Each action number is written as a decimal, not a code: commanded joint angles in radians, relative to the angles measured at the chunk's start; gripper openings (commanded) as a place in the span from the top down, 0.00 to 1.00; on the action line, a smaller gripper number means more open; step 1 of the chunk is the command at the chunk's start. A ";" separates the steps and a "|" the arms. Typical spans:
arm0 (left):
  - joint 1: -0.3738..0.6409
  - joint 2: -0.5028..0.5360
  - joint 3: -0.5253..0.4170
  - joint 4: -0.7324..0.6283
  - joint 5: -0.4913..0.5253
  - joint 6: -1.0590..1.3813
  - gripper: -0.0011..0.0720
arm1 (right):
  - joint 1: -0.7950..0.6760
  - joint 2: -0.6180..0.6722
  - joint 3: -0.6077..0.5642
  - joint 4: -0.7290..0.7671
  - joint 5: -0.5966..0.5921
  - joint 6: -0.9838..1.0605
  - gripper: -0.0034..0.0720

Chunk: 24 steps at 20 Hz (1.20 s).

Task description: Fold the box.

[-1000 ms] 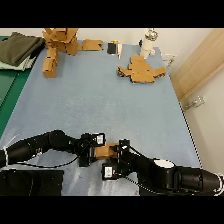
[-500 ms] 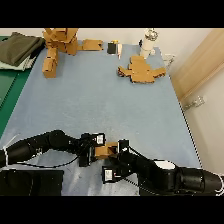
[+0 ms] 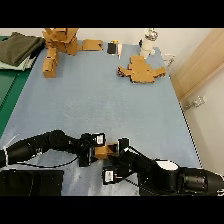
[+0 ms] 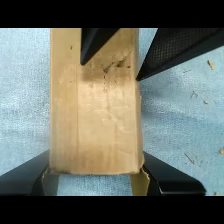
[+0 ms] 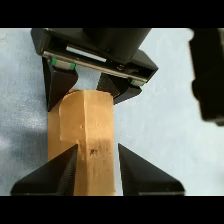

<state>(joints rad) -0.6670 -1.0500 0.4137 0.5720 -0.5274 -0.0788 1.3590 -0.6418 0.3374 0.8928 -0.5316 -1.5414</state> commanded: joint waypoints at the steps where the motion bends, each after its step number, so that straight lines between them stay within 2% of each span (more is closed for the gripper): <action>1: 0.000 0.001 0.000 0.000 0.002 0.000 0.27 | 0.000 0.001 0.010 -0.019 0.000 0.000 0.46; 4: 0.000 0.001 0.000 0.000 0.001 0.000 0.27 | 0.000 0.001 0.014 -0.035 0.000 0.000 0.46; 5: 0.000 0.001 0.000 0.000 0.002 0.000 0.27 | -0.001 0.001 0.014 -0.041 -0.001 0.000 0.48; 6: 0.000 0.001 0.000 0.000 0.002 0.000 0.27 | -0.001 0.001 0.014 -0.042 -0.001 0.000 0.56; 9: 0.000 0.001 0.000 0.000 0.002 0.000 0.27 | -0.001 0.000 0.014 -0.041 -0.001 0.000 0.58; 10: 0.000 0.001 0.000 0.000 0.002 0.000 0.27 | -0.001 -0.001 0.014 -0.040 -0.001 0.000 0.66; 12: 0.000 0.001 0.000 0.000 0.002 0.000 0.27 | -0.001 -0.006 0.014 -0.040 -0.001 0.000 0.69; 13: 0.000 0.001 0.000 0.000 0.002 0.000 0.27 | -0.001 -0.012 0.014 -0.032 0.000 0.000 0.79; 24: 0.000 0.001 0.000 0.000 0.001 0.000 0.27 | 0.002 -0.020 0.012 0.144 0.018 -0.004 0.80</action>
<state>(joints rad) -0.6670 -1.0500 0.4137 0.5720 -0.5266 -0.0788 1.3598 -0.6609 0.3504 0.9787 -0.5163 -1.5433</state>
